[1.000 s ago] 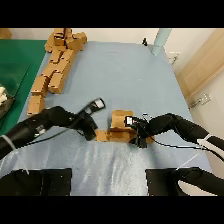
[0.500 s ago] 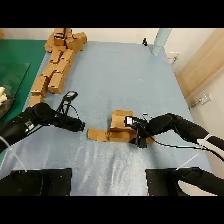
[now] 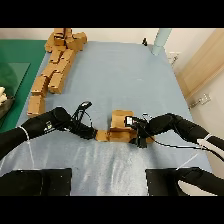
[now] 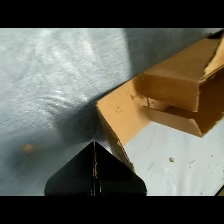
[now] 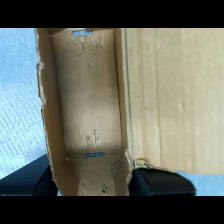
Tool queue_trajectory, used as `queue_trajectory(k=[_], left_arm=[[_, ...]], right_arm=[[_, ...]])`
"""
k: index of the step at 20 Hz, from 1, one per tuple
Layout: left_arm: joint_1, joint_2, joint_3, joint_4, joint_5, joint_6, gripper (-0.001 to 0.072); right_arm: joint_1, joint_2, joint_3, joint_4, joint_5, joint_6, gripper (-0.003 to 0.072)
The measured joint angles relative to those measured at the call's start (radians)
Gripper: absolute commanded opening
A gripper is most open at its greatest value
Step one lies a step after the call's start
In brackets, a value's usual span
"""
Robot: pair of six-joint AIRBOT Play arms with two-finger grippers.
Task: Fold the box.
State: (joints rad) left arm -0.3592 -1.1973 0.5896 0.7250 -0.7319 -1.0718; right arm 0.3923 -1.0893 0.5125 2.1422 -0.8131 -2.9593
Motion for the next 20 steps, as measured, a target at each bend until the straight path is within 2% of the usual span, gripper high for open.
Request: queue_trajectory(k=[7,8,9,11,20], left_arm=[[-0.041,-0.010,0.053,-0.072,-0.027,0.029,0.0020],[-0.042,-0.010,0.060,-0.076,-0.035,0.029,0.0233],[-0.043,-0.010,0.066,-0.079,-0.041,0.029,0.0482],[-0.045,-0.010,0.074,-0.101,-0.045,0.028,0.0405],[-0.047,-0.011,0.094,-0.175,-0.065,0.022,0.0436]], right_arm=[[0.000,0.000,0.000,0.000,0.000,0.000,0.0509],[0.000,0.000,0.000,0.000,0.000,0.000,0.0509],[0.000,0.000,0.000,0.000,0.000,0.000,0.0509],[0.000,0.000,0.000,0.000,0.000,0.000,0.0509],[0.000,0.000,0.000,0.000,0.000,0.000,0.0509]])
